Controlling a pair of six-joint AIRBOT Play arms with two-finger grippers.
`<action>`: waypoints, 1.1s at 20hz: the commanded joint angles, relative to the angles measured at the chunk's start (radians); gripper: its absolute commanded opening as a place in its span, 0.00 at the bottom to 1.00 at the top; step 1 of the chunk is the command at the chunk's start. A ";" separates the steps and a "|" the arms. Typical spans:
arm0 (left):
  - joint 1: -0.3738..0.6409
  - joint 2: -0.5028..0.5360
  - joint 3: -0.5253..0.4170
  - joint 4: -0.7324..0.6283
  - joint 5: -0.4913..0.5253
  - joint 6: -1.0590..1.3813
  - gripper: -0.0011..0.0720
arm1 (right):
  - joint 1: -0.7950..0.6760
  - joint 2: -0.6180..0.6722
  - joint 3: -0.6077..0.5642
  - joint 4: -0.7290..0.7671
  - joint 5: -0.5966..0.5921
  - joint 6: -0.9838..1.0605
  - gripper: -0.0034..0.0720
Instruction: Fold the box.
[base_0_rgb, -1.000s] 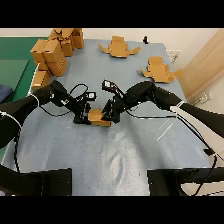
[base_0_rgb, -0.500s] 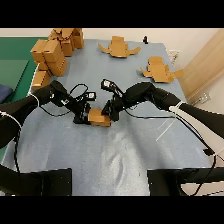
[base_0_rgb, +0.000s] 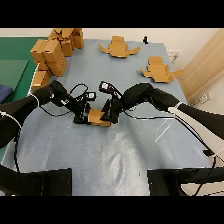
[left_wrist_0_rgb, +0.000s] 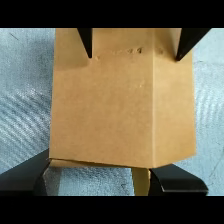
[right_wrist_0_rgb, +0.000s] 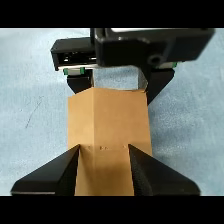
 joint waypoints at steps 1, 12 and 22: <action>0.000 0.001 0.000 0.000 0.000 0.000 0.04 | 0.006 -0.007 0.001 -0.012 0.011 0.008 0.69; 0.000 0.000 0.000 0.000 -0.002 0.000 0.04 | 0.015 -0.009 0.027 -0.040 -0.027 0.019 0.26; 0.000 0.000 0.000 0.000 -0.004 0.000 0.04 | 0.041 -0.016 0.030 -0.134 0.089 0.102 0.64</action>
